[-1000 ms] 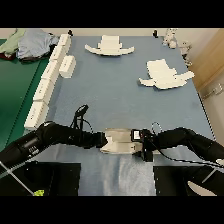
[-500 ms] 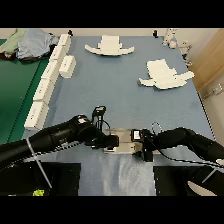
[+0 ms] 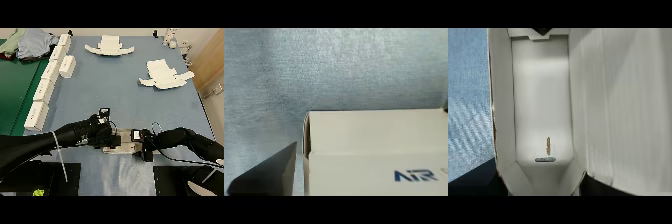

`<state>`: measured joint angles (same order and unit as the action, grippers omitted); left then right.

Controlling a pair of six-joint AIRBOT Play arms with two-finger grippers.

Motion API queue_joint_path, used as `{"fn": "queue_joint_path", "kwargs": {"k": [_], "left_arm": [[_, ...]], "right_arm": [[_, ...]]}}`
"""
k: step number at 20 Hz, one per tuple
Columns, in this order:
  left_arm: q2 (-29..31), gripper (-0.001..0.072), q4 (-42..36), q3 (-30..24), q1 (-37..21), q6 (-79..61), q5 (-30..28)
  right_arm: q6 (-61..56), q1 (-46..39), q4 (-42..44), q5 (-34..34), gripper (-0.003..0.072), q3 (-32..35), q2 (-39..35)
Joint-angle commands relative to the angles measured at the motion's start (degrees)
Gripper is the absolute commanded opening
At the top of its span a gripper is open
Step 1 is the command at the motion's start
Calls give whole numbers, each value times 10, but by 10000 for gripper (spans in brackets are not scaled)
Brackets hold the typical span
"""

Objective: Fold the box.

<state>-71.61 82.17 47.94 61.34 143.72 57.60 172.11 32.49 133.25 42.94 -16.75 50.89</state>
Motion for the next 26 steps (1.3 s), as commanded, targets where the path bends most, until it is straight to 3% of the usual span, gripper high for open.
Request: {"fn": "queue_joint_path", "kwargs": {"k": [1,3,4,5,6,7,14,16,17,22,26], "left_arm": [[-24,334,20,14,1,19,7],[-31,330,26,21,1,24,13],[-34,235,27,22,3,24,14],[-37,208,32,22,7,25,14],[-38,57,32,22,9,25,14],[-40,16,34,22,12,26,13],[-39,22,23,26,20,15,16],[-37,444,19,38,19,3,26],[-35,481,22,47,19,2,42],[-8,481,52,81,19,-4,135],[52,476,56,100,19,-62,206]], "right_arm": [[0,0,0,0,508,0,0],[0,0,0,0,508,0,0],[0,0,0,0,507,0,0],[0,0,0,0,508,0,0],[0,0,0,0,507,0,0],[0,0,0,0,508,0,0],[0,0,0,0,508,0,0],[0,0,0,0,508,0,0],[0,0,0,0,507,0,0],[0,0,0,0,508,0,0],[0,0,0,0,507,0,0]]}}
